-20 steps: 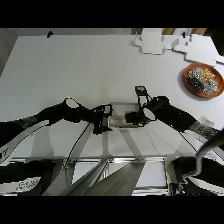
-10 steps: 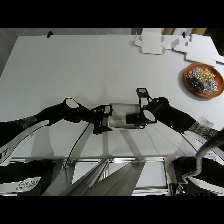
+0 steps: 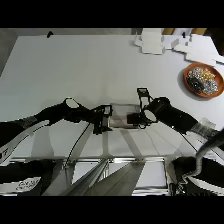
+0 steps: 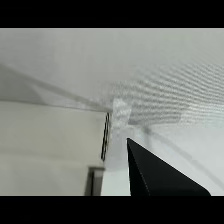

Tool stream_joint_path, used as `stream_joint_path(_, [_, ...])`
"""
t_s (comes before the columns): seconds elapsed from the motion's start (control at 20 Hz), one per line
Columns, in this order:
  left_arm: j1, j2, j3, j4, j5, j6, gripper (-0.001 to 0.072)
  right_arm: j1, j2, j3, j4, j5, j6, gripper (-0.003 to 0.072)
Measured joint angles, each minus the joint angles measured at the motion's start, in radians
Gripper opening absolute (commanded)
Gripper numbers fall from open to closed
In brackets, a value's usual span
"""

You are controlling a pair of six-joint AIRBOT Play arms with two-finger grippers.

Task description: Fold the box and place the chain.

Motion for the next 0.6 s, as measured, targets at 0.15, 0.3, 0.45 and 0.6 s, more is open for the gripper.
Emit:
stream_joint_path(0.15, [0.000, 0.000, 0.000, 0.000, 0.000, -0.001, 0.0133, -0.008, 0.050, 0.009, 0.001, 0.012, -0.076, 0.0299])
stream_joint_path(0.3, [0.000, 0.000, 0.000, -0.001, 0.000, -0.001, 0.0133, -0.044, 0.105, 0.078, 0.006, 0.105, -0.220, 0.0299])
stream_joint_path(0.45, [0.000, 0.000, 0.000, -0.001, 0.000, -0.002, 0.0133, -0.120, 0.131, 0.221, 0.013, 0.226, -0.388, 0.0296])
stream_joint_path(0.6, [0.000, 0.000, 0.000, -0.001, 0.000, -0.002, 0.0133, -0.263, 0.139, 0.364, 0.008, 0.265, -0.550, 0.0292])
